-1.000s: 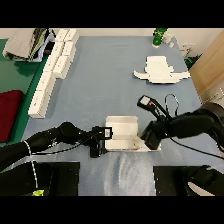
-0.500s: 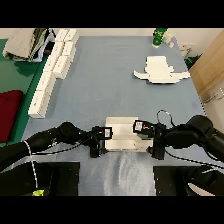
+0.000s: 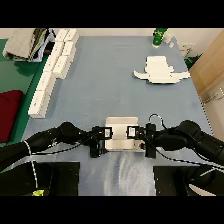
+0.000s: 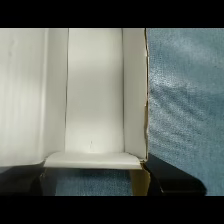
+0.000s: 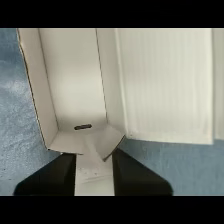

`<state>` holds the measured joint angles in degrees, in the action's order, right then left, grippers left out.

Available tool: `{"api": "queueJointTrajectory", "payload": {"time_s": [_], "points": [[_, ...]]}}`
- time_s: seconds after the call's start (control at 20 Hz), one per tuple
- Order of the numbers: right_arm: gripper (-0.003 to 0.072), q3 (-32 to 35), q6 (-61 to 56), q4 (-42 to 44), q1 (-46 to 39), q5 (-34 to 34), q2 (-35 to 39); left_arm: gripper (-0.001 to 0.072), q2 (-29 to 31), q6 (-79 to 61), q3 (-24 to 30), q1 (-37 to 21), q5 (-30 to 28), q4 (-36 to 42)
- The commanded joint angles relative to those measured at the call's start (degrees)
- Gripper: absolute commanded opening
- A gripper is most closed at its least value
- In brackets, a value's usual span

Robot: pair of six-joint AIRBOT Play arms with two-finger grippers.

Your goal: Fold the box.

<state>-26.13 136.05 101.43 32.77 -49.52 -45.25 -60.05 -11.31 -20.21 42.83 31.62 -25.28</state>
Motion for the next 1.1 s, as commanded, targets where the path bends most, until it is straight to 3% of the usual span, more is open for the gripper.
{"api": "queueJointTrajectory", "payload": {"time_s": [0.0, 0.05, 0.2, 0.45, 0.5, 0.55, 0.6, 1.0, 1.05], "points": [[0.0255, 0.15, 2.78, 4.94, 0.22, 1.53, -0.15, 0.0603, 0.04, 0.00, 0.00, 0.00, -0.02, 0.00], [0.0176, 0.15, 3.48, 5.77, 0.22, 1.51, -0.15, 0.0603, 0.04, 0.00, 0.00, 0.00, -0.02, 0.00], [0.0086, 0.15, 5.07, 7.50, 0.22, 2.14, -0.96, 0.0603, 0.04, 0.00, 0.00, 0.00, -0.02, 0.00], [0.0105, 0.13, 7.02, 7.89, 0.22, 2.99, -2.97, 0.0603, 0.04, 0.00, 0.00, 0.00, -0.02, 0.00], [0.0264, 0.13, 6.99, 7.89, 0.22, 2.99, -2.97, 0.0603, 0.04, 0.00, 0.00, 0.00, -0.02, 0.00], [0.0501, 0.13, 6.99, 7.89, 0.22, 2.99, -2.97, 0.0603, 0.04, 0.00, 0.00, 0.00, -0.02, 0.00], [0.0539, 0.13, 6.99, 7.89, 0.22, 3.02, -2.97, 0.0603, 0.04, 0.00, 0.00, 0.00, -0.02, 0.00], [0.0539, 0.13, 6.97, 7.87, 0.20, 3.43, -2.95, 0.0603, 0.04, 0.00, 0.02, 0.00, -0.02, 0.00], [0.0502, 0.13, 6.88, 7.58, 0.20, 3.06, -2.89, 0.0603, 0.04, 0.00, 0.00, 0.00, -0.02, 0.00]]}}
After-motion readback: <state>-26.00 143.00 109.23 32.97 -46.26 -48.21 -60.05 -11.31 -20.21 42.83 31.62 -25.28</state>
